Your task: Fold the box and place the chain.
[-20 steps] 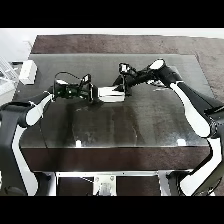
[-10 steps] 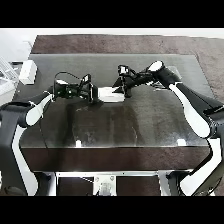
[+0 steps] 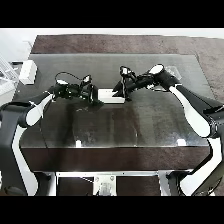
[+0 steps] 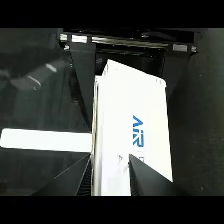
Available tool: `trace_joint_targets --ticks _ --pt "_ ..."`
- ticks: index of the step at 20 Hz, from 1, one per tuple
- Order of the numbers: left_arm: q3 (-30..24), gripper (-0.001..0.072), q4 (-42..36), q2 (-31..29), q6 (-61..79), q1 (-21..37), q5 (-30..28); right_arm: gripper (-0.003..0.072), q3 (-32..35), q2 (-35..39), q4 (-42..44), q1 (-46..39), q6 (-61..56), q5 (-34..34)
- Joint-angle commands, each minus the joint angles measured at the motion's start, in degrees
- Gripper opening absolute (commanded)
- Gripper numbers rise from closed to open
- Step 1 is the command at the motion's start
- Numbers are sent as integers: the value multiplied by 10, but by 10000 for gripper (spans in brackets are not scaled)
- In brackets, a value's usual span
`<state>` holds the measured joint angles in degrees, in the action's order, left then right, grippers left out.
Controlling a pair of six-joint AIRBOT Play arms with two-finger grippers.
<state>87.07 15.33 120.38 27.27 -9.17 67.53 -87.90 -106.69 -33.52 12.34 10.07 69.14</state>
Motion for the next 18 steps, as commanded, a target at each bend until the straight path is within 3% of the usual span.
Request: trace_joint_targets --ticks 1,6,10,13,18 --pt "0 522 -3 0 -3 0 -6 270 23 -1 16 -3 4 13" --pt "0 522 -3 0 -3 0 -6 270 38 -1 17 -5 4 14" --pt "0 522 -3 0 -3 0 -6 268 29 0 84 -23 4 42" --pt "0 522 -3 0 -3 0 -6 191 3 0 128 -36 4 86" --pt "0 522 -3 0 -3 0 -6 21 -2 0 122 -40 -7 69"
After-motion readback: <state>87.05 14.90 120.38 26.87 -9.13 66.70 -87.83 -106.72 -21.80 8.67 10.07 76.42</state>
